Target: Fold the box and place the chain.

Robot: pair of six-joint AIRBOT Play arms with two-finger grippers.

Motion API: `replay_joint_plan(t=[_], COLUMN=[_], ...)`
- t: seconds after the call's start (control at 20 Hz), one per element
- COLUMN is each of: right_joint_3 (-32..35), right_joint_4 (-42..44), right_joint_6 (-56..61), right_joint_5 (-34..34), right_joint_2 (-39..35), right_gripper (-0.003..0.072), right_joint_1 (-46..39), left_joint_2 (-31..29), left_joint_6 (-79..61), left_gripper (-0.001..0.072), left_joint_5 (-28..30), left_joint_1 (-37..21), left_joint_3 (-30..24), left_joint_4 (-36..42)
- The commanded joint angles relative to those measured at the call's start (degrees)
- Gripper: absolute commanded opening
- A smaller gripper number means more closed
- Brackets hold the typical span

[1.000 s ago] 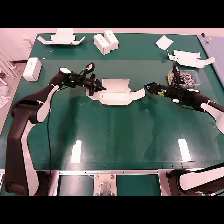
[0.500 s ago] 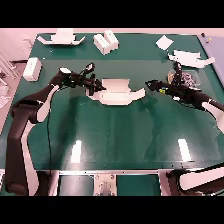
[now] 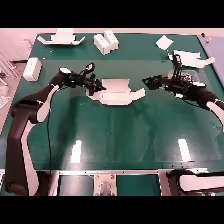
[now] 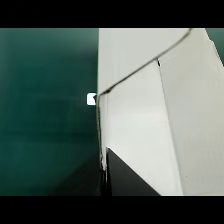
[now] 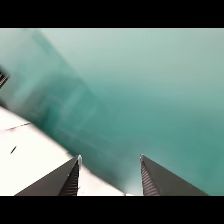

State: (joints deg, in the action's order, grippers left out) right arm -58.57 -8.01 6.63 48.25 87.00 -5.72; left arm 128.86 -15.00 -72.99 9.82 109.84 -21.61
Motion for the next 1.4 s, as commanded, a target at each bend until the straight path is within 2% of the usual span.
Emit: replay_joint_plan(t=[0.0,0.1,0.15,0.25,0.3,0.4,0.6,0.7,1.05,1.35], right_joint_3=[2.05,3.41,3.91,4.83,5.55,6.8,7.04,7.89,8.02,8.07], right_joint_4=[-11.26,-16.87,-18.1,-21.68,-25.66,-31.47,-39.06,-42.29,-40.15,-26.49], right_joint_6=[-1.18,-1.18,-1.14,-1.79,-1.73,-1.75,-1.75,-1.79,-3.5,-17.46], right_joint_5=[-1.57,-2.91,-3.02,-3.06,-4.33,-7.93,-9.79,-13.7,-14.49,-16.5], right_joint_2=[-6.34,-8.37,-8.68,-8.68,-8.68,-8.68,-8.59,-8.57,-6.27,-4.22], right_gripper=[0.0435,0.0446,0.05,0.0518,0.0557,0.0572,0.0579,0.0601,0.0601,0.0601], right_joint_1=[4.22,7.28,8.68,11.61,13.16,15.96,18.88,20.9,22.4,22.27], left_joint_2=[0.02,0.02,0.02,0.02,0.02,0.02,0.02,0.02,0.02,0.02], left_joint_6=[-0.02,-0.02,0.0,-0.02,0.0,-0.02,-0.02,-0.02,0.0,0.0], left_gripper=[0.0022,0.0021,0.0022,0.0021,0.0022,0.0022,0.0022,0.0022,0.0022,0.0022], left_joint_5=[0.13,0.13,0.09,0.13,0.13,0.13,0.13,0.13,0.13,0.13], left_joint_1=[0.0,0.0,0.0,0.0,0.0,0.0,0.0,0.0,0.0,0.0], left_joint_3=[-0.02,-0.02,-0.02,-0.02,-0.02,-0.02,-0.02,-0.02,-0.02,-0.02], left_joint_4=[0.15,0.15,0.15,0.15,0.15,0.15,0.15,0.15,0.15,0.15])
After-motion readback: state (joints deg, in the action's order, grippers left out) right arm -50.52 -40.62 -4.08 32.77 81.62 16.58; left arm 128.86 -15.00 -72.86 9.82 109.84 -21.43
